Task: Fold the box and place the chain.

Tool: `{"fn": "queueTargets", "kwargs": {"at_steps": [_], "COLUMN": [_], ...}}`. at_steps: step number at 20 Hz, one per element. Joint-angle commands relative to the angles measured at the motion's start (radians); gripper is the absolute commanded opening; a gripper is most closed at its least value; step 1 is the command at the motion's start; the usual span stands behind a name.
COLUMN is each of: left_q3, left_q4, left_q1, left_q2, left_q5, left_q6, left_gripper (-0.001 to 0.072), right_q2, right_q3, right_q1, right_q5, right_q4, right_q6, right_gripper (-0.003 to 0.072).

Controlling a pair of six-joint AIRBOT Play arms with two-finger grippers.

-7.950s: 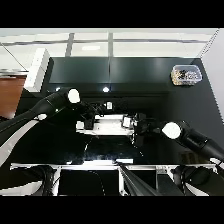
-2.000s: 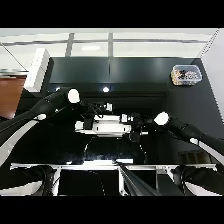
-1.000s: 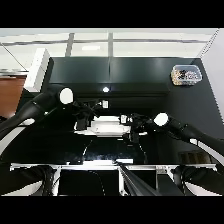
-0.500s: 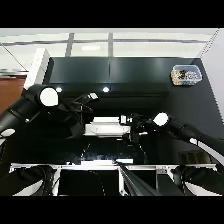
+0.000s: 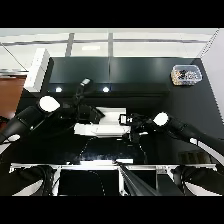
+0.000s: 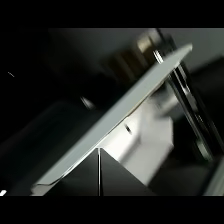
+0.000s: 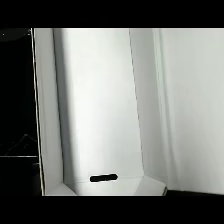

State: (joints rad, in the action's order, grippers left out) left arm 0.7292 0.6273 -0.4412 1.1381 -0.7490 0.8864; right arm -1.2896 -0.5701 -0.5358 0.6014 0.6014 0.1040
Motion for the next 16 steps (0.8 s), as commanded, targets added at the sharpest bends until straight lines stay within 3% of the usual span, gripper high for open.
{"fn": "queueTargets", "kwargs": {"at_steps": [1, 8, 13, 16], "left_q3": [-0.014, -0.013, 0.003, 0.06], "left_q4": [-0.032, 0.049, 0.071, 0.156], "left_q1": [0.047, 0.031, 0.034, 0.074], "left_q2": [0.034, 0.17, 0.179, 0.135], "left_q5": [0.122, -0.016, -0.047, -0.157], "left_q6": [-0.055, -0.076, -0.078, -0.066], "left_gripper": [0.003, 0.0031, 0.003, 0.0031], "right_q2": [0.0, 0.0, 0.0, 0.0], "right_q3": [0.0, 0.0, 0.0, 0.0], "right_q1": [0.0, 0.0, 0.0, 0.0], "right_q5": [0.0, 0.0, -0.001, -0.002], "right_q4": [0.0, -0.002, -0.002, -0.002], "right_q6": [0.0, 0.0, 0.0, -0.001], "right_gripper": [0.0223, 0.0223, 0.0223, 0.0223]}}
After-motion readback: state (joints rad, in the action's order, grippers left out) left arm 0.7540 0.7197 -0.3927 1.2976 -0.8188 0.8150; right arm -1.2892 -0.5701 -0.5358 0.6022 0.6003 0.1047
